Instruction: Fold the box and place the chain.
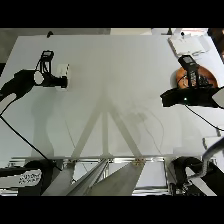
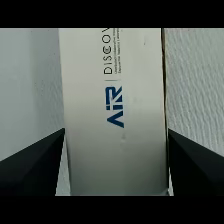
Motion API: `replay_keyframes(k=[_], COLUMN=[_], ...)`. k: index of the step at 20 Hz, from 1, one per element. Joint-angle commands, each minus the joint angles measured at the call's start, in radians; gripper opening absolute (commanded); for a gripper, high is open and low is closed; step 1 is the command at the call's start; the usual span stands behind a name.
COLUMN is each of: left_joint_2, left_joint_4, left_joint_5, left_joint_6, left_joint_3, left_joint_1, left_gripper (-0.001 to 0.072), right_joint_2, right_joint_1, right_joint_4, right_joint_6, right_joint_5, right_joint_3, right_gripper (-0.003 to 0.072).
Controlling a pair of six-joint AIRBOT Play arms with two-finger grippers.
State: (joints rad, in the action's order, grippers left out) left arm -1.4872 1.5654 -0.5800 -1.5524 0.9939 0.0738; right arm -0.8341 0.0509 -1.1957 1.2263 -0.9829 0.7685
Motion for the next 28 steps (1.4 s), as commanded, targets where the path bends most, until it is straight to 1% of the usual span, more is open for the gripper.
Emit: replay_keyframes(k=[1,4,7,11,15,18,22,28], left_joint_2=[0.0,0.008,0.056,0.179,0.307,0.372,0.411,0.413], left_joint_4=[0.027,0.056,0.067,0.07,0.07,0.069,0.066,0.066], left_joint_5=[-0.021,-0.074,-0.093,-0.063,-0.052,-0.052,-0.053,-0.053], left_joint_6=[0.011,0.044,0.067,0.143,0.143,0.142,0.141,0.141], left_joint_3=[0.0,0.0,0.0,0.0,0.0,0.0,0.0,0.0], left_joint_1=[-0.001,-0.001,0.0,0.0,0.0,0.0,0.0,0.0], left_gripper=[0.0698,0.0698,0.0698,0.0697,0.0697,0.0696,0.0696,0.0696], right_joint_2=[0.001,0.001,0.001,0.001,0.001,0.001,0.001,0.001], right_joint_1=[0.0,0.0,0.0,0.0,0.0,0.0,0.0,0.0], right_joint_4=[0.0,0.0,0.0,0.0,0.0,0.0,0.0,0.0], right_joint_6=[0.0,0.0,0.0,0.0,0.0,0.0,0.0,0.0], right_joint_5=[0.0,0.0,0.0,0.0,0.0,0.0,0.0,0.0], right_joint_3=[0.001,0.001,0.001,0.001,0.001,0.001,0.001,0.001], right_gripper=[0.0013,0.0013,0.0013,0.0013,0.0013,0.0013,0.0013,0.0013])
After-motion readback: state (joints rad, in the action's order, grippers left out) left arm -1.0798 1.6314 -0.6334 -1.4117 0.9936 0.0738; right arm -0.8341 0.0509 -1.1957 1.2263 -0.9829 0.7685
